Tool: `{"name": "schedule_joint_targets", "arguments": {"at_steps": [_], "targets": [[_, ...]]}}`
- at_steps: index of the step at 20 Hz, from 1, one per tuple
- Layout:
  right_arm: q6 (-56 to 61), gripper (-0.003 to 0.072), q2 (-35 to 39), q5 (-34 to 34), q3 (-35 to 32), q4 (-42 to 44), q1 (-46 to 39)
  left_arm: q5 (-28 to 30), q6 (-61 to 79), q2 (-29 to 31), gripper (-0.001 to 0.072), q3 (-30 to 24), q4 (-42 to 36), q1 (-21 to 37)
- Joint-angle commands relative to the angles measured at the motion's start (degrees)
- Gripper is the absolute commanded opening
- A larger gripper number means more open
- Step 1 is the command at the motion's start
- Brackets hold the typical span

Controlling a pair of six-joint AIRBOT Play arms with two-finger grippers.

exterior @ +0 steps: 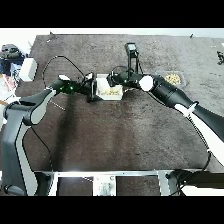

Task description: Fold the box and place the chain.

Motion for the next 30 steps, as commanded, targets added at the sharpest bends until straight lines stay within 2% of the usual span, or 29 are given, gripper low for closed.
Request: {"name": "schedule_joint_targets", "arguments": {"at_steps": [1, 4, 8, 11, 17, 18, 19, 23, 24, 27, 30], "targets": [[0.17, 0.0480, -0.26, 9.66, 0.02, -6.14, -5.66, 0.02, 0.02, 0.00, 0.0417, 0.04, 0.02, -0.02], [4.37, 0.0480, -0.09, 11.08, -0.31, -6.21, -15.72, 0.02, 0.02, 0.00, 0.0417, 0.04, 0.02, -0.02], [10.36, 0.0478, -2.05, 9.09, -4.00, -6.16, -25.97, 0.02, 0.00, 0.00, 0.0418, 0.04, 0.02, -0.02], [11.13, 0.0474, -6.64, 5.77, -4.98, -4.17, -28.20, 0.04, 0.02, 0.00, 0.0417, 0.04, 0.04, -0.02], [11.15, 0.0467, -11.69, -6.56, -4.81, 3.80, -27.96, 0.02, 0.00, 0.00, 0.0418, 0.04, 0.02, -0.02], [11.10, 0.0448, -12.76, -7.43, -4.48, 5.03, -27.96, 0.02, 0.00, 0.00, 0.0417, 0.04, 0.02, -0.02], [11.06, 0.0282, -13.73, -8.11, -3.87, 6.10, -27.91, 0.04, 0.00, 0.00, 0.0418, 0.04, 0.02, -0.02], [10.69, 0.0262, -16.00, -8.35, -1.60, 7.82, -26.99, 0.02, 0.00, 0.00, 0.0417, 0.04, 0.02, -0.02], [10.71, 0.0021, -15.96, -7.52, -1.60, 7.91, -26.97, 0.02, 0.00, 0.00, 0.0418, 0.04, 0.02, -0.02], [9.94, 0.0012, -12.59, -4.31, -1.60, 9.05, -25.57, -0.07, 0.00, 0.00, 0.0417, 0.04, 0.02, -0.02], [4.00, 0.0013, -2.67, 2.36, -1.60, 8.87, -21.57, 0.04, 0.00, 0.00, 0.0417, 0.04, 0.02, -0.02]]}}
